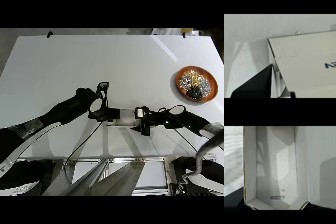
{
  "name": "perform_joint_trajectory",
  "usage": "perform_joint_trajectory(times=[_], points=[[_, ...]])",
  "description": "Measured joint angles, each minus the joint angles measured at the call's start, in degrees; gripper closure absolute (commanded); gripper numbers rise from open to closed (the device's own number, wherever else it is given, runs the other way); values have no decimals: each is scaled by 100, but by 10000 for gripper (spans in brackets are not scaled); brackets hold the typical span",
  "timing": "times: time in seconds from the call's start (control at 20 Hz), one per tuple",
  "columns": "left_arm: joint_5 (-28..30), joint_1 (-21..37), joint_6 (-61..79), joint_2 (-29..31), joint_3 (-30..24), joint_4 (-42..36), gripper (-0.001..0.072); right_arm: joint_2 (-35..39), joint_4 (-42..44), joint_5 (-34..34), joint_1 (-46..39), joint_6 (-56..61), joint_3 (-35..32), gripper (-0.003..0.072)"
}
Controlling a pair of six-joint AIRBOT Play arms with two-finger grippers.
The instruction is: Fold the box and place the chain.
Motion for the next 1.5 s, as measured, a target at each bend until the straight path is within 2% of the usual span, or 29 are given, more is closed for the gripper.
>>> perform_joint_trajectory(times=[0.5,1.0,1.05,1.1,1.2,1.25,1.3,1.5], points=[[-1139,-79,-551,-789,846,243,510,0,-2,0,2,-7,0,278],[-1246,-114,-564,-949,922,98,511,0,-2,-2,2,-2,0,278],[-1209,-122,-564,-951,918,90,530,0,-2,-2,2,-2,0,278],[-1193,-131,-560,-955,914,87,594,0,-2,0,2,-2,0,278],[-1169,-140,-511,-960,890,94,603,0,-2,2,0,0,0,278],[-1132,-142,-490,-960,859,79,641,0,-2,2,0,0,0,278],[-1117,-142,-466,-957,817,72,710,0,-2,2,0,0,0,278],[-1034,-146,-431,-946,710,22,707,0,-2,0,0,-4,0,278]])
